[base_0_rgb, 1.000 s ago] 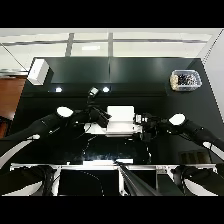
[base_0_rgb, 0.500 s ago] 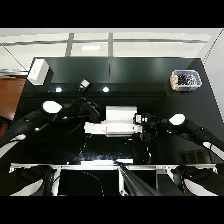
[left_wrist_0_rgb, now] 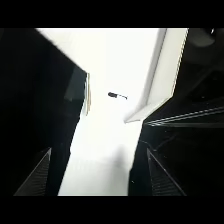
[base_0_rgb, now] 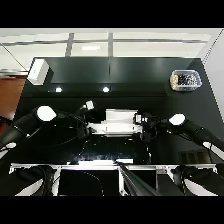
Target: Fold the box and place the chain.
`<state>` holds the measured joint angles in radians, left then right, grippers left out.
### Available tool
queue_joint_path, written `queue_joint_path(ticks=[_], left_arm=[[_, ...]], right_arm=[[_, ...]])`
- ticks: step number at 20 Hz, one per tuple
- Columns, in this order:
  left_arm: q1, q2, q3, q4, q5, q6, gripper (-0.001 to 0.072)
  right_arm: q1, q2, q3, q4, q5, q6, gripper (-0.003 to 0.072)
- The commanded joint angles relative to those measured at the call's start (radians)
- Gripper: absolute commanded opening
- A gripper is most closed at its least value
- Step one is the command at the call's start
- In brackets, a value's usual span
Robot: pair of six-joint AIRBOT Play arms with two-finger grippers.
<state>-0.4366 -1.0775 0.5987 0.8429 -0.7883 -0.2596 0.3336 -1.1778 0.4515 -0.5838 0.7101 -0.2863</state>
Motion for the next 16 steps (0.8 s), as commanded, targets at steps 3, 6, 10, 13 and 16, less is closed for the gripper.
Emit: queue_joint_path(ticks=[3, 6, 10, 13, 16], left_arm=[[-0.104, -0.092, -0.011, -0.024, 0.185, 0.085, 0.0708], [-0.124, -0.110, -0.010, -0.026, 0.179, 0.085, 0.0700], [-0.148, -0.140, -0.010, -0.049, 0.188, 0.100, 0.0626], [-0.171, -0.152, -0.010, -0.070, 0.219, 0.104, 0.0595], [-0.173, -0.152, -0.010, -0.069, 0.231, 0.107, 0.0433]], right_arm=[[0.001, -0.001, 0.001, 0.000, 0.000, 0.000, 0.0471], [0.001, -0.001, 0.001, 0.000, 0.000, 0.000, 0.0471], [0.001, -0.001, 0.001, 0.000, 0.000, 0.000, 0.0471], [0.001, -0.001, 0.001, 0.000, 0.000, 0.000, 0.0471], [0.001, -0.001, 0.001, 0.000, 0.000, 0.000, 0.0471]])
